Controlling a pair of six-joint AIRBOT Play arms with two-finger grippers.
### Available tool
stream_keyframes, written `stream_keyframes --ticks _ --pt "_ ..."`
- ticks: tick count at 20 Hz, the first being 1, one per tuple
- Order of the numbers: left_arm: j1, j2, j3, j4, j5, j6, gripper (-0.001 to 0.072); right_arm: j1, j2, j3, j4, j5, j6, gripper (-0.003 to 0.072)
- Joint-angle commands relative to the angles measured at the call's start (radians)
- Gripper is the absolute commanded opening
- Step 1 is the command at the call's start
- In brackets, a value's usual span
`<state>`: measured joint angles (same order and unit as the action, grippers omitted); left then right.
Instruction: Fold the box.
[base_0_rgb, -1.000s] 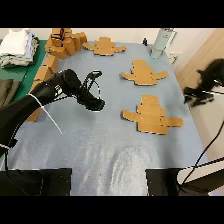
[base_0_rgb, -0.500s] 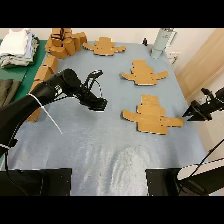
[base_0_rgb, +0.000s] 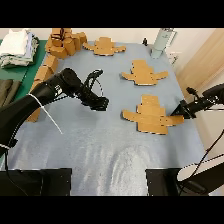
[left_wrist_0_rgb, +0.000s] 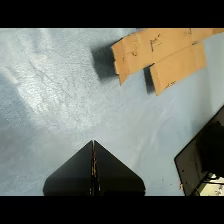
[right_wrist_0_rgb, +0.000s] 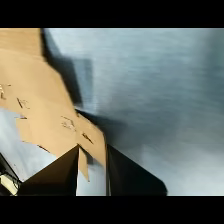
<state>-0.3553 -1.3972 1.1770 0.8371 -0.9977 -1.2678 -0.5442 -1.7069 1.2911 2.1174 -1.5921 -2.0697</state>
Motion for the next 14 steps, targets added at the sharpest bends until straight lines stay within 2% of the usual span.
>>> stream_keyframes --ticks 1,2,3,4,8,11,12,13,14 --pt "0.000 0.001 0.000 -0.034 0.000 0.004 0.0014 0.074 -0.003 -0.001 0.037 -0.031 -0.018 0.0261" --pt "0.000 0.000 0.000 -0.034 -0.001 0.004 0.0014 0.097 -0.003 -0.002 0.037 -0.043 -0.017 0.0223" --pt "0.000 0.001 0.000 -0.037 -0.007 0.004 0.0014 0.120 -0.002 -0.002 0.038 -0.049 -0.017 0.0041" --pt "0.000 0.001 0.000 -0.039 -0.014 0.004 0.0014 0.146 -0.001 -0.001 0.047 -0.045 -0.018 0.0004" --pt "0.000 0.001 0.000 -0.056 -0.035 0.004 0.0014 0.289 0.000 -0.001 0.207 0.035 -0.086 0.0003" --pt "0.001 0.001 0.000 -0.056 -0.035 0.004 0.0014 0.412 0.000 -0.001 0.197 0.192 -0.103 0.0006" --pt "0.001 0.001 0.000 -0.055 -0.035 0.004 0.0014 0.440 0.000 -0.001 0.190 0.232 -0.092 0.0072" --pt "0.001 0.001 0.000 -0.056 -0.041 0.004 0.0014 0.455 0.000 -0.001 0.183 0.255 -0.053 0.0258" --pt "0.001 0.001 0.000 -0.056 -0.050 0.004 0.0015 0.458 0.000 0.002 0.180 0.257 -0.011 0.0303"
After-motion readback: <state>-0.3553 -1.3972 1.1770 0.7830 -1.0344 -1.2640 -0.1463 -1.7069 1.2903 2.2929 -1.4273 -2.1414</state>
